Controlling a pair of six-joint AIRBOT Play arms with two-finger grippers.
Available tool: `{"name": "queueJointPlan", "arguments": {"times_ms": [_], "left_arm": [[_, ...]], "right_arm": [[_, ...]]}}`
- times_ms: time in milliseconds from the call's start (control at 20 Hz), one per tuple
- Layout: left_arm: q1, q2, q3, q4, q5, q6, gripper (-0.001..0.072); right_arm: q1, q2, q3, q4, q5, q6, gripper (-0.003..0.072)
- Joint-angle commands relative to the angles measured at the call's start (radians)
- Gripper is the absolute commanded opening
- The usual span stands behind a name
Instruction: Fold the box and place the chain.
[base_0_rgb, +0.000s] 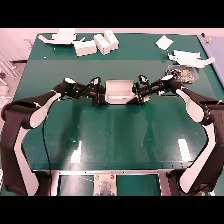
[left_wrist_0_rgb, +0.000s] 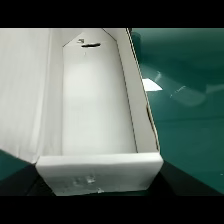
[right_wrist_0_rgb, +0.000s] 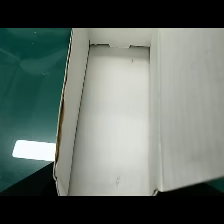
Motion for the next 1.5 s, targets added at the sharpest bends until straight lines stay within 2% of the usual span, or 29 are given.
{"name": "queueJointPlan", "arguments": {"times_ms": [0, 200, 350, 550, 1000, 1300, 1450], "left_arm": [[0.000, 0.001, 0.001, -0.002, 0.002, 0.002, 0.0509], [0.000, 0.001, 0.001, -0.003, 0.002, -0.005, 0.0508], [0.000, 0.001, 0.001, -0.002, 0.002, -0.005, 0.0509], [0.000, 0.001, 0.001, -0.002, 0.001, -0.005, 0.0509], [0.000, 0.001, 0.001, -0.002, -0.001, -0.005, 0.0509], [0.000, 0.001, 0.001, -0.002, 0.002, -0.005, 0.0509], [0.000, 0.001, 0.001, -0.002, 0.002, -0.005, 0.0509]], "right_arm": [[0.000, 0.000, 0.001, 0.001, -0.002, 0.003, 0.0495], [0.000, 0.000, 0.001, 0.009, -0.002, 0.004, 0.0502], [-0.002, 0.002, 0.001, 0.008, -0.002, 0.011, 0.0619], [-0.013, 0.002, 0.002, 0.008, 0.019, 0.016, 0.0707], [-0.078, 0.016, 0.040, 0.011, 0.109, 0.031, 0.0709], [-0.176, 0.064, 0.050, 0.011, 0.114, 0.083, 0.0709], [-0.205, 0.085, 0.050, 0.046, 0.200, 0.135, 0.0708]]}}
